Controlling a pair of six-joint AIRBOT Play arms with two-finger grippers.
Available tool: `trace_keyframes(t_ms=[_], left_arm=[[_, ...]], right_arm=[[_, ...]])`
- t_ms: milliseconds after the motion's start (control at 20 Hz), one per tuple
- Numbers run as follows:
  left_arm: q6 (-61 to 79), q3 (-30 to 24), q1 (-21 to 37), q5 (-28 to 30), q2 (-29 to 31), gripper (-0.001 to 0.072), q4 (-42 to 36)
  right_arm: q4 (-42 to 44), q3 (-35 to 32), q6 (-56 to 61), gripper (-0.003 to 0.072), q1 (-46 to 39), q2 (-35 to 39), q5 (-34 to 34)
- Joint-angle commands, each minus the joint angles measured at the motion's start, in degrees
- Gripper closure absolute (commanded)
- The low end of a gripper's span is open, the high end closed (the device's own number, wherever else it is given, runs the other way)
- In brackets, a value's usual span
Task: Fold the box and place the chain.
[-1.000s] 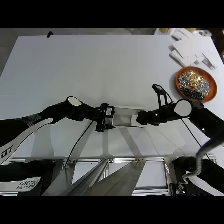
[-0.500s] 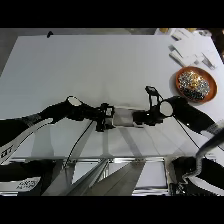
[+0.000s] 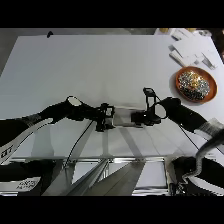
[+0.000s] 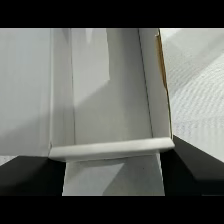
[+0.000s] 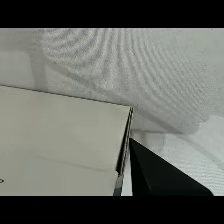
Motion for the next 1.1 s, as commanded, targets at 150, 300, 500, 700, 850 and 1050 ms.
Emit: trace_keyframes(t_ms=[150,300,500,700,850,1050], left_arm=[[0.0,0.02,0.0,0.04,0.02,0.064,-0.02],[0.02,0.02,0.0,0.04,0.02,0.064,-0.02],[0.0,0.02,0.0,0.02,0.02,0.064,0.0],[0.02,0.02,0.0,0.04,0.02,0.064,-0.02],[0.02,0.02,0.0,0.04,0.02,0.064,-0.02],[0.02,0.02,0.0,0.04,0.02,0.064,-0.02]], right_arm=[[-2.4,0.07,0.04,0.0641,1.2,-1.2,0.44],[-4.31,0.07,-0.26,0.0672,1.2,-1.22,1.33],[-4.57,0.07,-0.26,0.0451,1.2,-1.22,0.74],[-5.42,0.07,-0.24,0.0524,1.2,-1.22,0.46],[-5.42,0.07,-0.24,0.0541,1.2,-1.22,0.46],[-5.4,0.07,-0.28,0.0672,1.2,-1.18,0.59]])
